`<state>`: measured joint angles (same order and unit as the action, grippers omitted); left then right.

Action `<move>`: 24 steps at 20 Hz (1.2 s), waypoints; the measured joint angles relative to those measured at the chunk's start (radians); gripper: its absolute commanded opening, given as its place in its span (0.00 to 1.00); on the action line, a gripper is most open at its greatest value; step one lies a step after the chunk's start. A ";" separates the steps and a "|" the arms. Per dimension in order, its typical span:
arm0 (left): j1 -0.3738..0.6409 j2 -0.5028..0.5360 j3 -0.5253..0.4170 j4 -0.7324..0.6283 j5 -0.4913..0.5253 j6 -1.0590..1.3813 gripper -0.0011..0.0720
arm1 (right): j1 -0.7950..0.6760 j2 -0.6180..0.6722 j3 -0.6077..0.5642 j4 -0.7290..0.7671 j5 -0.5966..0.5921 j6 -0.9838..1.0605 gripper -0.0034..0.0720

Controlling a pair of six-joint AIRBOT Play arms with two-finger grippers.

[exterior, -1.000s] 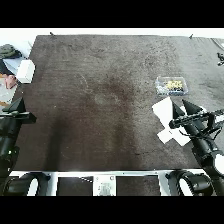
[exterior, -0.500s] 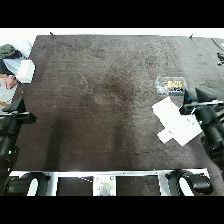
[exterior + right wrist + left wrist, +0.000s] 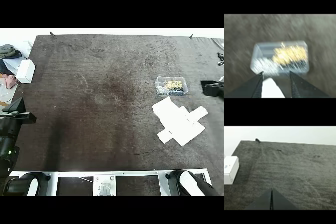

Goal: Fold the box and place the chain.

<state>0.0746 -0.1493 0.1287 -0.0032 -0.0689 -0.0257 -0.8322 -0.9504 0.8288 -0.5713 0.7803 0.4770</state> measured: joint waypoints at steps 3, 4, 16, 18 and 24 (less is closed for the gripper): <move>0.000 0.000 0.000 0.000 0.000 0.000 0.03 | -0.114 -0.177 0.172 -0.146 0.199 0.043 0.57; 0.000 0.000 0.000 0.000 0.000 0.000 0.03 | -0.138 -0.230 0.228 -0.187 0.259 0.048 0.57; 0.000 0.000 0.000 0.000 -0.001 0.000 0.03 | -0.192 -0.887 0.916 -0.487 0.690 0.048 0.54; 0.000 0.000 0.000 0.000 -0.001 0.000 0.03 | -0.189 -0.951 0.960 -0.487 0.724 0.041 0.55; 0.000 0.000 0.000 0.000 -0.002 0.000 0.03 | -0.188 -1.054 1.001 -0.494 0.822 0.035 0.57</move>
